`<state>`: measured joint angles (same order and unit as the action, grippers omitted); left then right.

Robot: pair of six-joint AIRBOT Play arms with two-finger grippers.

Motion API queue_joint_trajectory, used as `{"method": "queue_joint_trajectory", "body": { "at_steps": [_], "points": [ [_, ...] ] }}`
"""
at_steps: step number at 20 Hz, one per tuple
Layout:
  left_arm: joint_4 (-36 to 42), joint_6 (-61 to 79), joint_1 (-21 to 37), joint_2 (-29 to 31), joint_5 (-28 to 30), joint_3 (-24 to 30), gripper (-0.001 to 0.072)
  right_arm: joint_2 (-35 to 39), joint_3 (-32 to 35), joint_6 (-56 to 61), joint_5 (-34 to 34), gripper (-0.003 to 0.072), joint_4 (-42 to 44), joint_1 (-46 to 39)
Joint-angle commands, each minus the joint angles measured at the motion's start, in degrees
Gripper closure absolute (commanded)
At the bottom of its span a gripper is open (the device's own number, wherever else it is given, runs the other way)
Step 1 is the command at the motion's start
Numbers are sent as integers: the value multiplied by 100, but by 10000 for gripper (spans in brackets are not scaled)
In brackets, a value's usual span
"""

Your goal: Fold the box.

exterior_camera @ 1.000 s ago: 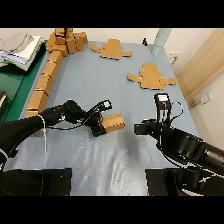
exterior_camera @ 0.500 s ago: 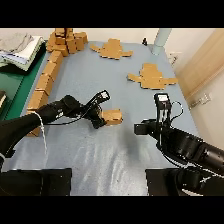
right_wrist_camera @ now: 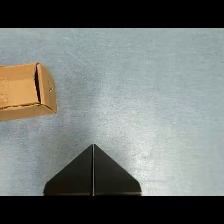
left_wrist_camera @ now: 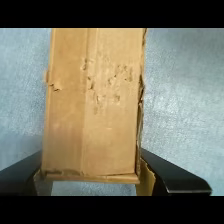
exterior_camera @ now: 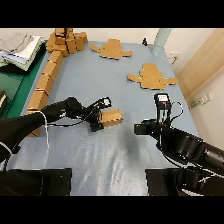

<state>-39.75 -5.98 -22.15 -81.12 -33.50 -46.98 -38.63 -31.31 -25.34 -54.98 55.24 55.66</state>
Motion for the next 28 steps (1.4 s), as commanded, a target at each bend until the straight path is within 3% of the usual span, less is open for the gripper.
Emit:
{"method": "queue_joint_trajectory", "body": {
  "at_steps": [1,6,8,22,28],
  "points": [
    [15,63,-81,-35,109,-9,-10,0,-4,2,2,683,7,0],
    [15,59,-251,-39,308,-7,-7,0,-4,2,2,683,7,0],
    [11,42,-249,-44,295,-7,113,0,-4,2,2,683,7,0],
    [11,-417,-238,-44,337,-9,116,0,-4,2,0,683,7,0],
    [11,-1043,-50,-28,809,-11,115,0,-4,2,0,683,4,0]
  ]
}}
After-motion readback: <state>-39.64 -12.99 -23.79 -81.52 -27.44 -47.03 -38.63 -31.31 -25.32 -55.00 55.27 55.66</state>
